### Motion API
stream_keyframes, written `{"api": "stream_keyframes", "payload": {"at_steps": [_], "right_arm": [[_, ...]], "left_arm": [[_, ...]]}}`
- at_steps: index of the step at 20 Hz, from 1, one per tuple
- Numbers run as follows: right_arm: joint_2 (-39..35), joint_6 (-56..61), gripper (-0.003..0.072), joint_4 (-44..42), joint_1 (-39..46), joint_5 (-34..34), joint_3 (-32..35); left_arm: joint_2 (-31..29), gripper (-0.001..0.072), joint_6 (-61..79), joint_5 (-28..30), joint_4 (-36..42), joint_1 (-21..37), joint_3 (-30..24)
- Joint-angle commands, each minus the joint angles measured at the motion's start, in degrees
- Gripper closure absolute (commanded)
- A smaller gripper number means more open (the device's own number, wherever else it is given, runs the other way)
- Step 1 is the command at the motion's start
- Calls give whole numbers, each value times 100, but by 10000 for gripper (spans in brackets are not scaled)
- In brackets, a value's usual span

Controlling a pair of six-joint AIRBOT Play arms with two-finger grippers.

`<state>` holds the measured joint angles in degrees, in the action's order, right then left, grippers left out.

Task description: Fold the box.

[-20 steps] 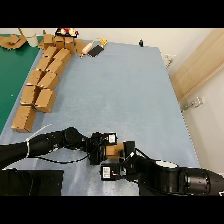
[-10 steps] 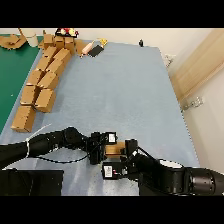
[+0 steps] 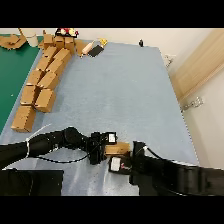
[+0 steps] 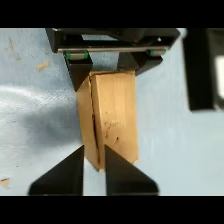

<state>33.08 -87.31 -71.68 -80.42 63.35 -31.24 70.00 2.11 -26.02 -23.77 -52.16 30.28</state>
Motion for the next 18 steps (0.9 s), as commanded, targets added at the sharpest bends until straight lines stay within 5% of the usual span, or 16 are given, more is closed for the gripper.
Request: {"api": "stream_keyframes", "payload": {"at_steps": [1,4,6,8,12,13,18], "right_arm": [[-538,1878,681,-752,20,745,-232],[-844,3965,683,-1674,313,693,-2],[-1086,4940,684,-2085,485,-131,474],[-1438,5702,685,-2487,629,-1611,1178],[-1683,7567,686,-2669,890,-6081,2920],[-1598,7615,684,-2616,1027,-6747,3145],[-1495,7311,684,-2581,1694,-6332,3150]], "left_arm": [[2,326,0,-4,-2,0,2],[2,326,0,0,-2,2,2],[2,326,0,-2,-2,0,2],[2,326,2,-7,-2,0,2],[2,326,0,-2,-2,0,2],[0,326,2,-9,-2,0,2],[2,326,0,-4,-2,0,2]]}}
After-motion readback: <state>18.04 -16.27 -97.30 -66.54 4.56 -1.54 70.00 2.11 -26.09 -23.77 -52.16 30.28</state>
